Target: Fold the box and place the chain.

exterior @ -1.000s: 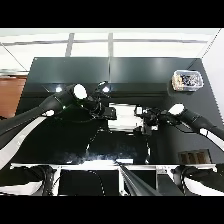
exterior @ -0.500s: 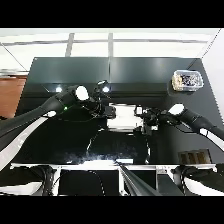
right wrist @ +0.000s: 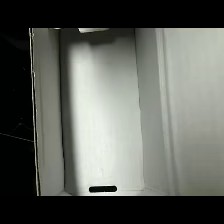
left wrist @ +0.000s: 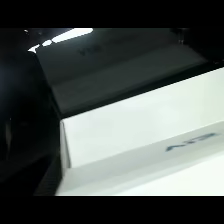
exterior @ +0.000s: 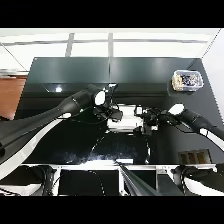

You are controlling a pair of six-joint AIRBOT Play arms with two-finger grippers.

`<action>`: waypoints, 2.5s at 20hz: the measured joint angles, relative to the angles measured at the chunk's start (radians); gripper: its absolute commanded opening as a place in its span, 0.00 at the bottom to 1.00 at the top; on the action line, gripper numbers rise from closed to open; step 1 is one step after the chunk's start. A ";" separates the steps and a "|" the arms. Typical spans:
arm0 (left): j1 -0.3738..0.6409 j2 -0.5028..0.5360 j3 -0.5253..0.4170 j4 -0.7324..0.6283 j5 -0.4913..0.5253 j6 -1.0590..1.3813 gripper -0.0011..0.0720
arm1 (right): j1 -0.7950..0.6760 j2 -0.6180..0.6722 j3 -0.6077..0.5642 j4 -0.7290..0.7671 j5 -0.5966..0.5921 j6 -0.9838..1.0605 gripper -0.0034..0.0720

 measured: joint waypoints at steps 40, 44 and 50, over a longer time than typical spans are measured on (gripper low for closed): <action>-0.048 -0.103 0.108 0.123 -0.137 -0.315 0.36 | 0.000 -0.001 0.000 0.001 -0.001 0.001 0.30; -0.048 -0.104 0.109 0.110 -0.135 -0.322 0.62 | 0.000 -0.001 0.000 0.000 -0.001 -0.001 0.30; -0.048 -0.113 0.109 0.116 -0.135 -0.344 0.26 | 0.000 -0.001 0.000 0.000 -0.001 0.000 0.30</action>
